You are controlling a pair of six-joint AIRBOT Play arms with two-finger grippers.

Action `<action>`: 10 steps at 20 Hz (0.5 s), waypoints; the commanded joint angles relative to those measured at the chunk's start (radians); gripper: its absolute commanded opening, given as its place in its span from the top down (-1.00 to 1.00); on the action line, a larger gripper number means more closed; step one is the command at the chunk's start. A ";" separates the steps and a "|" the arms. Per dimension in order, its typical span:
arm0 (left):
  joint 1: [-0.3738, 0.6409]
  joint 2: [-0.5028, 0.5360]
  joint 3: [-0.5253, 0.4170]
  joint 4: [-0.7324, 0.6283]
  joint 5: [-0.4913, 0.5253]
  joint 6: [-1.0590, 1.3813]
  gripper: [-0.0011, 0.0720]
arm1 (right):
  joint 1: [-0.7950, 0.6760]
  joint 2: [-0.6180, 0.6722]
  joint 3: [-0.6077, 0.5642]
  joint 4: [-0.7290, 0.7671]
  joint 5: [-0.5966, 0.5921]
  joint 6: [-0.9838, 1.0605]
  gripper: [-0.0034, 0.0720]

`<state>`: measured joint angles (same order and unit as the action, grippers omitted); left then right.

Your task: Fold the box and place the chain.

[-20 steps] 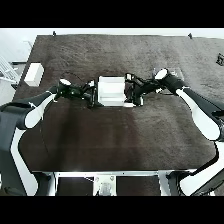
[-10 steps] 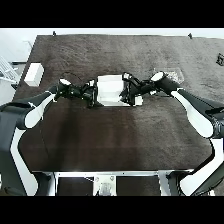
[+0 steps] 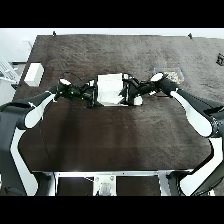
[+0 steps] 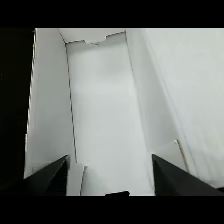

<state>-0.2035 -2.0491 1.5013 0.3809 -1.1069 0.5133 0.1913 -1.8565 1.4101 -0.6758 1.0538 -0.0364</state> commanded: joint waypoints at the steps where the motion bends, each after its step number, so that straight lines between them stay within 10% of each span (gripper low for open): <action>1: -0.001 0.000 0.000 0.000 -0.001 0.000 0.00 | -0.001 0.002 0.002 -0.045 0.013 -0.001 0.24; 10: -0.001 0.000 0.000 0.000 -0.001 0.000 0.00 | -0.040 0.116 0.002 -0.167 0.115 0.170 0.88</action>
<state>-0.2050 -2.0495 1.5013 0.3817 -1.1099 0.5148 0.1719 -1.7889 1.4109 -0.8104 1.1202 0.0521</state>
